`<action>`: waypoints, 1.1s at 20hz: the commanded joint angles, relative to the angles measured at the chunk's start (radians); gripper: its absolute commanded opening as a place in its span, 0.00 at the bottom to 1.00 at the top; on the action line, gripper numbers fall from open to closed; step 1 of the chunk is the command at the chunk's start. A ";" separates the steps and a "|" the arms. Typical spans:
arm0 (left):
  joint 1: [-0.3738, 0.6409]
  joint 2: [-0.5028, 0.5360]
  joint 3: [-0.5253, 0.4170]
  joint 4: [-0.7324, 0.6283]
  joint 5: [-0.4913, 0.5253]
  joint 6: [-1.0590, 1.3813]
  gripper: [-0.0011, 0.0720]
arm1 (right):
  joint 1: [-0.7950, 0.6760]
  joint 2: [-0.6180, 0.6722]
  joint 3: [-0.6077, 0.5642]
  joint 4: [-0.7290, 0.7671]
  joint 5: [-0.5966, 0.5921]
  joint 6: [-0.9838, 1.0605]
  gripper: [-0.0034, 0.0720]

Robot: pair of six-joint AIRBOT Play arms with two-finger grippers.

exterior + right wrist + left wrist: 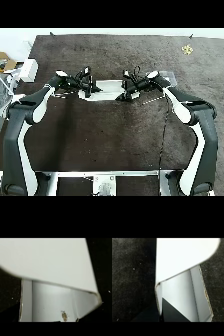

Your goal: Fold the box and place the chain.

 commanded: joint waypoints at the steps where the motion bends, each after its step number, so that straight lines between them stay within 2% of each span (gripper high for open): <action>1: 0.000 -0.001 0.000 0.000 0.000 0.000 0.03 | 0.001 -0.001 0.000 -0.005 -0.014 0.001 0.64; 19: 0.000 -0.001 0.000 -0.003 -0.014 -0.019 0.03 | 0.001 -0.001 0.000 -0.005 -0.014 0.001 0.64; 20: 0.000 -0.001 0.000 -0.004 -0.016 -0.016 0.14 | 0.001 -0.001 0.000 -0.005 -0.014 0.001 0.64; 21: 0.000 -0.001 0.000 -0.011 -0.015 -0.016 0.39 | 0.001 -0.001 0.000 -0.005 -0.014 0.001 0.64; 22: 0.000 0.000 0.000 -0.024 -0.015 -0.016 0.39 | 0.001 -0.001 0.000 -0.005 -0.014 0.001 0.64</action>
